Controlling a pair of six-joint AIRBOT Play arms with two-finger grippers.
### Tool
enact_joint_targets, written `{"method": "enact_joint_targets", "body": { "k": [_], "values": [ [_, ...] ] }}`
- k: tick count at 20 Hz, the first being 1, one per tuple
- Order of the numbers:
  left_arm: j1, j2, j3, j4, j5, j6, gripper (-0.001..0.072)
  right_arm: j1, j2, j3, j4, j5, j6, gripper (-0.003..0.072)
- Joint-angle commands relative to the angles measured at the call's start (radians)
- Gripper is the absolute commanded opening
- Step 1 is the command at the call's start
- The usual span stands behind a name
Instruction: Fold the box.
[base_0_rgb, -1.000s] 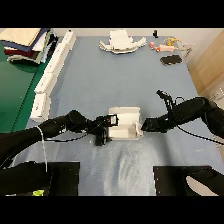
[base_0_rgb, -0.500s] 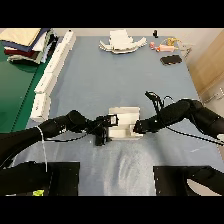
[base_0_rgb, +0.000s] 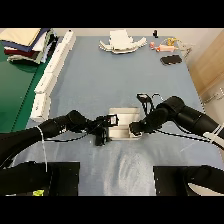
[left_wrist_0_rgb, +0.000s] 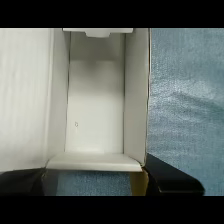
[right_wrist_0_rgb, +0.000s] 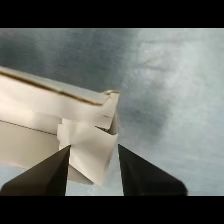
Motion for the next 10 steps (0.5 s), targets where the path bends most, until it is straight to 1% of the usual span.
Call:
{"method": "enact_joint_targets", "body": {
  "k": [1,6,10],
  "values": [
    [0.001,0.000,0.000,0.000,0.000,0.000,0.0405,0.073,-0.046,0.027,-0.063,-0.006,0.140,0.0454],
    [0.001,0.000,0.000,0.000,0.000,0.000,0.0405,0.072,-0.058,0.027,0.000,0.014,0.143,0.0455],
    [0.001,0.000,0.000,0.001,0.000,0.000,0.0404,0.073,-0.076,0.027,-0.042,0.011,0.286,0.0454]
  ]
}}
